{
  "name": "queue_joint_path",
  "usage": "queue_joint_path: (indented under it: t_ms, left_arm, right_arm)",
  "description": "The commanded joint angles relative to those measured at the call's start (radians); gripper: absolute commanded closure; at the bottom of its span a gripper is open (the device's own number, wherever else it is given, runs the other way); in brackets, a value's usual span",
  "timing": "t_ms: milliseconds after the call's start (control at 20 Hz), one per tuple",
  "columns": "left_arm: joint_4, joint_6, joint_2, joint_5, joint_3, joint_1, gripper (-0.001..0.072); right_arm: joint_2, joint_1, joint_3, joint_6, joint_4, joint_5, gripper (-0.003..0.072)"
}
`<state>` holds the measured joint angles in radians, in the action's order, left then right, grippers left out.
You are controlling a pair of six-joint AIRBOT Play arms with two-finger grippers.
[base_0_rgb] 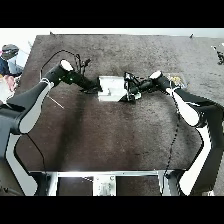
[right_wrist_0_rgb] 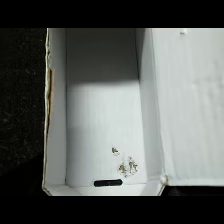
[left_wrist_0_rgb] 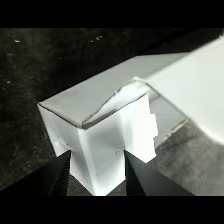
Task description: Fold the box and place the chain.
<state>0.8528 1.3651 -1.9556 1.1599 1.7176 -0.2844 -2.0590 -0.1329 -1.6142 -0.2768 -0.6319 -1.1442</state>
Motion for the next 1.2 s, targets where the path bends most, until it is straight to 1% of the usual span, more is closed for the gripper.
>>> queue_joint_path:
  t_ms: [0,300,400,500,600,700,800,950,1150]
  left_arm:
    - [0.163,0.155,0.000,-0.011,0.041,-0.037,0.0344]
    - [0.357,0.385,-0.002,-0.042,0.064,-0.127,0.0346]
    - [0.444,0.462,-0.003,-0.047,0.075,-0.159,0.0356]
    - [0.565,0.547,-0.010,-0.008,0.113,-0.195,0.0357]
    - [0.657,0.630,-0.013,0.019,0.132,-0.226,0.0358]
    - [0.721,0.690,-0.027,0.031,0.154,-0.257,0.0364]
    - [0.783,0.732,-0.056,0.071,0.198,-0.284,0.0364]
    - [0.815,0.753,-0.101,0.145,0.258,-0.290,0.0365]
    - [0.854,0.793,-0.114,0.159,0.265,-0.290,0.0366]
  right_arm:
    - [0.000,-0.001,0.000,0.000,0.000,-0.001,0.0244]
    - [0.000,-0.001,0.000,0.000,0.000,0.000,0.0244]
    - [0.000,-0.001,0.000,0.000,0.000,0.000,0.0244]
    - [0.000,-0.001,0.000,0.000,0.000,0.000,0.0244]
    - [0.000,-0.001,0.000,0.000,0.000,0.000,0.0244]
    - [0.000,-0.001,0.000,0.000,0.000,0.000,0.0243]
    - [0.000,-0.001,0.000,0.000,0.000,0.000,0.0244]
    - [0.000,-0.001,0.000,0.000,0.000,0.000,0.0244]
    - [0.000,-0.001,0.000,0.000,0.000,0.000,0.0244]
